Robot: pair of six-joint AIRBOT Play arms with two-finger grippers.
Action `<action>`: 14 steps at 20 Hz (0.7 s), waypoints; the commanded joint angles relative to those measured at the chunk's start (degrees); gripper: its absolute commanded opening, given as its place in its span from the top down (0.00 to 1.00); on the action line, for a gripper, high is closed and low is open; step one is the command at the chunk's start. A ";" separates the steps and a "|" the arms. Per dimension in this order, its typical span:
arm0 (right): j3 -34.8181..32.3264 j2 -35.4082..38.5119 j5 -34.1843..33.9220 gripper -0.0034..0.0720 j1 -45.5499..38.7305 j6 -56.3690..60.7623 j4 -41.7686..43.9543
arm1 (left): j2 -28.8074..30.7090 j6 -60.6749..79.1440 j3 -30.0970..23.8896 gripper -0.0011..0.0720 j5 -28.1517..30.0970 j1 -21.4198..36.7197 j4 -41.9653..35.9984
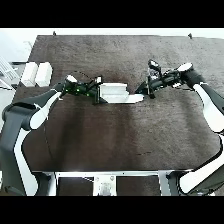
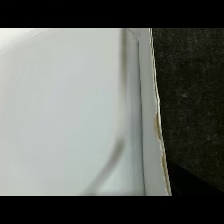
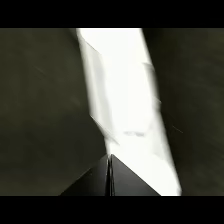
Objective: Fold the box and place the chain.
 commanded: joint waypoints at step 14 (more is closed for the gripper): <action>1.07 -1.31 -24.39 0.94 8.90 3.08 15.15 | -0.02 0.00 -0.02 0.42 -0.04 0.02 0.04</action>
